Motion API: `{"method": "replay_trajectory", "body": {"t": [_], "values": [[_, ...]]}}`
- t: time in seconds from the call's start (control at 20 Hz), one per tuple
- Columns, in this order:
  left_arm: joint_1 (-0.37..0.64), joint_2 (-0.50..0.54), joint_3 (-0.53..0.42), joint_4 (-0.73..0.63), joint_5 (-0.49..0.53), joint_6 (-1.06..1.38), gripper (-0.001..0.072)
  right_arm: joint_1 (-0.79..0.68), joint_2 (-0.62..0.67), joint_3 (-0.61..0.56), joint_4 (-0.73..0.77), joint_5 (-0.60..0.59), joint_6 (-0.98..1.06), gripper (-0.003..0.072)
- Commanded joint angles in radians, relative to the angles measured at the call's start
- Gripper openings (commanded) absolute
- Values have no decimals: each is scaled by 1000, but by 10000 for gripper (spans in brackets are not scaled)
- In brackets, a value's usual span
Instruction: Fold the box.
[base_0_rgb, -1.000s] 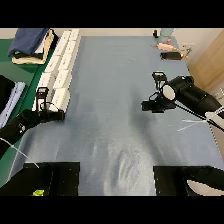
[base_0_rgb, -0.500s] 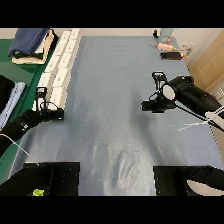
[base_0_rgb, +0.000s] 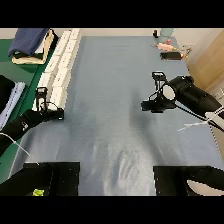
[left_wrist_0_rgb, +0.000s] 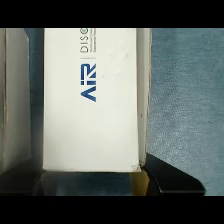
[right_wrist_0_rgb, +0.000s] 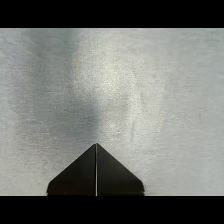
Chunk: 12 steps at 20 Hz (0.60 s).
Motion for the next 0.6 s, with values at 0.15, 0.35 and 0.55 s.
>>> {"method": "replay_trajectory", "body": {"t": [0.15, 0.35, 0.55], "values": [[-1, 1, 0, 0, -3, -3, 692, 0, 0, 1, 2, 1, 0, 3], [1, 23, 0, 1, -77, -3, 692, 0, 0, 1, 8, 2, 0, 3], [2, 123, 16, 8, -278, -5, 691, 0, 0, 1, 8, 5, -1, 3]]}}
